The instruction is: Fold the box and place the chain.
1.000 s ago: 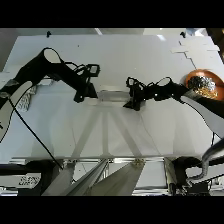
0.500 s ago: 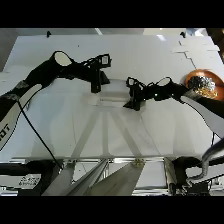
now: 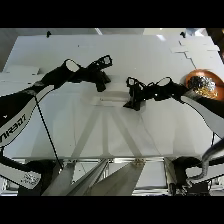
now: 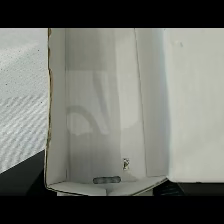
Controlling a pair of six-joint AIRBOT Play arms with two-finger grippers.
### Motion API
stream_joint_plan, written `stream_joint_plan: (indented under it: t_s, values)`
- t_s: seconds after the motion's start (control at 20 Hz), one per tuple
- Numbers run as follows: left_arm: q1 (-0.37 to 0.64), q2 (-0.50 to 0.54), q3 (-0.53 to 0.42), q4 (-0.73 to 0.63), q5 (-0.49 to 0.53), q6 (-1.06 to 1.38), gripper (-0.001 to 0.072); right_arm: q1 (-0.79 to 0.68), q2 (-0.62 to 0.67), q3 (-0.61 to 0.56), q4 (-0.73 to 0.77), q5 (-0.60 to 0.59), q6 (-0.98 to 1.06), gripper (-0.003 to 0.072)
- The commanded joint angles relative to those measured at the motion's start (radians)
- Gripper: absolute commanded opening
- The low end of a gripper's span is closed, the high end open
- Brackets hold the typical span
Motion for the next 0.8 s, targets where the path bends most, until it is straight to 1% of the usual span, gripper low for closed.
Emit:
stream_joint_plan:
  t_s: [0.0,0.3,0.35,0.5,0.55,0.6,0.65,0.7,0.75]
  values:
    - [0.017,0.024,0.0,-0.006,-0.052,-0.008,0.0007,0.001,0.0,0.001,0.0,0.0,0.0,0.0459]
    - [0.15,0.182,0.0,0.023,-0.282,-0.003,0.001,0.001,0.0,0.001,0.0,0.0,0.0,0.0459]
    - [0.169,0.195,0.0,0.063,-0.315,-0.003,0.001,0.001,0.0,0.001,0.0,0.0,0.0,0.0459]
    - [0.183,0.193,-0.006,0.283,-0.403,-0.003,0.0012,0.001,0.0,0.001,0.0,0.0,0.0,0.0459]
    - [0.179,0.188,-0.021,0.335,-0.406,-0.001,0.0041,0.001,0.0,0.001,0.0,0.0,0.0,0.0459]
    - [0.178,0.185,-0.05,0.345,-0.393,0.024,0.0192,0.0,0.0,0.001,0.0,0.0,0.0,0.0459]
    - [0.176,0.18,-0.08,0.335,-0.364,0.063,0.0415,0.001,0.0,0.001,0.0,0.0,0.0,0.0459]
    - [0.172,0.174,-0.114,0.319,-0.322,0.106,0.0534,0.001,0.0,0.001,0.0,0.0,0.0,0.0459]
    - [0.167,0.169,-0.145,0.303,-0.284,0.159,0.0534,0.001,0.0,0.001,0.0,0.0,0.0,0.0459]
